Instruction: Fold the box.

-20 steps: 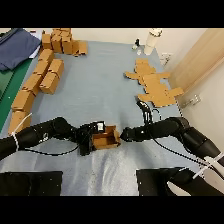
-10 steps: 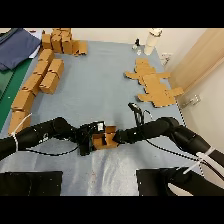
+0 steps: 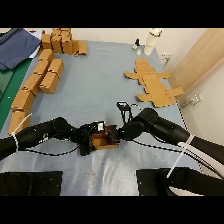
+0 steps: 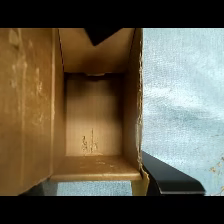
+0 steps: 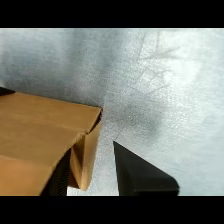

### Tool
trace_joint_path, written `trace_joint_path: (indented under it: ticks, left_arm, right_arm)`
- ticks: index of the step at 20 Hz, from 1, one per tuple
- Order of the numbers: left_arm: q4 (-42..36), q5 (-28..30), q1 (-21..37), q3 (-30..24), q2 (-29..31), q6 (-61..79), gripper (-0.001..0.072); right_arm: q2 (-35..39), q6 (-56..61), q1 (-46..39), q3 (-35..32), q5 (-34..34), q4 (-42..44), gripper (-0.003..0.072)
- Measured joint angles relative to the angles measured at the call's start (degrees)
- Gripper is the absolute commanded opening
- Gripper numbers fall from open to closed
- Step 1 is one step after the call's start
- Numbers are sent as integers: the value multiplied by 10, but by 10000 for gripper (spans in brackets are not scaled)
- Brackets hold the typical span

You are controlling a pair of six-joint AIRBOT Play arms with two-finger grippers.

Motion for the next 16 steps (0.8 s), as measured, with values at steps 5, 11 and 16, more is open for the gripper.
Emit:
trace_joint_path:
  ticks: [5, 11, 16]
  left_arm:
    - [0, 0, 0, 0, 0, 0, 474]
    - [0, 0, 0, 0, 0, 0, 475]
    - [0, 0, 0, 0, 0, 0, 474]
  right_arm:
    - [-37, 69, 31, 44, -31, -38, 414]
    - [-85, 132, 58, 82, -67, -50, 396]
    - [-118, 164, 68, 94, -93, -60, 176]
